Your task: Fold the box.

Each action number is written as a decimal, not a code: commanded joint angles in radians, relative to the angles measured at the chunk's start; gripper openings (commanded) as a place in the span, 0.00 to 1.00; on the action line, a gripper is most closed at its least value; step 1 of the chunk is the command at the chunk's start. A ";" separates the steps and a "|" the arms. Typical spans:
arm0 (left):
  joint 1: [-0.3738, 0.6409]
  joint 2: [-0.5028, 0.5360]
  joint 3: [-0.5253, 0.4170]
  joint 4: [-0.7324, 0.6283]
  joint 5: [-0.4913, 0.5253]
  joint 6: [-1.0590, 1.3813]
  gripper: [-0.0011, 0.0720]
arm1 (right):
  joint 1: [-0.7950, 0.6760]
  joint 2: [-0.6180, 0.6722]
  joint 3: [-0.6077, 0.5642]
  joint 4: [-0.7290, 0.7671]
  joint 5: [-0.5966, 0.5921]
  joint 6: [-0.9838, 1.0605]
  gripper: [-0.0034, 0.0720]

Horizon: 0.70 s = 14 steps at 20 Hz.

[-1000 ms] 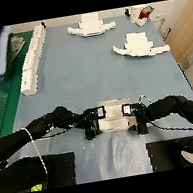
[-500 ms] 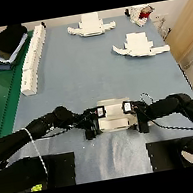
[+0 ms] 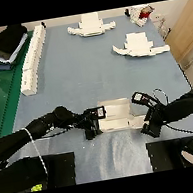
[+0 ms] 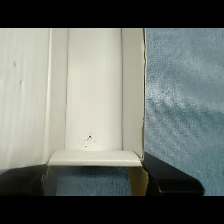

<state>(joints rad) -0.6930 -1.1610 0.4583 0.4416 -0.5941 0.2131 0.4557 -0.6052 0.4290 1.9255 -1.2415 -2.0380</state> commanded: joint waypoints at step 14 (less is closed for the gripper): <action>0.001 0.000 0.001 0.000 0.000 -0.001 0.65 | 0.051 -0.386 0.212 0.434 0.495 0.431 0.27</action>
<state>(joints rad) -0.6926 -1.1610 0.4583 0.4416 -0.5941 0.2123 0.5331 -0.9176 0.5922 2.3905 -0.8066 -1.6321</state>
